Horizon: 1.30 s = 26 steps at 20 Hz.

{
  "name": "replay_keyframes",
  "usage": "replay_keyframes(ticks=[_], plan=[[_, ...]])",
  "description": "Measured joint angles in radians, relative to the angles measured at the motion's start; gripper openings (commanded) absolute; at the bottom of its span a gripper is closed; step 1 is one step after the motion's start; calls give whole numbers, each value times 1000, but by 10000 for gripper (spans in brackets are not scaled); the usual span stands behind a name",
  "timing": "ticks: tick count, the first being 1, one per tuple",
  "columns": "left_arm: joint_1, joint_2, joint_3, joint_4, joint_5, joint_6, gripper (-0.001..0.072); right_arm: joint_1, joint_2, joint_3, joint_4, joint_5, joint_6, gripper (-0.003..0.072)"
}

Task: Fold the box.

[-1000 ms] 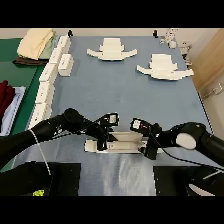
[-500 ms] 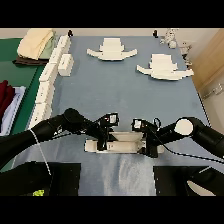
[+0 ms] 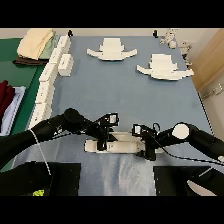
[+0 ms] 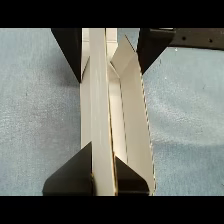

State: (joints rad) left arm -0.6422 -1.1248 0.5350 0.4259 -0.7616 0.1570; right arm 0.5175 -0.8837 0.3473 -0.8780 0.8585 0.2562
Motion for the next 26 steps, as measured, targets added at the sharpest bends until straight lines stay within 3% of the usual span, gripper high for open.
replay_keyframes(ticks=[5,7,12,14,18,19,20,26], plan=[[0,0,0,0,0,0,18,-30,-32,-8,39,-8,-47,703],[0,0,0,0,0,0,18,-54,-35,-9,48,-4,-68,645],[0,0,0,0,0,0,18,-76,-37,-10,66,-6,-124,638],[0,0,0,0,1,0,18,-78,-37,-10,67,-5,-133,577],[0,0,0,0,1,0,18,-76,-37,-13,73,-4,-142,595],[0,0,0,0,1,0,18,-75,-37,-14,75,-5,-142,687],[0,0,0,0,1,0,18,-74,-37,-16,77,-2,-143,714],[0,0,0,0,0,0,18,-74,-34,-23,83,-5,-145,706]])
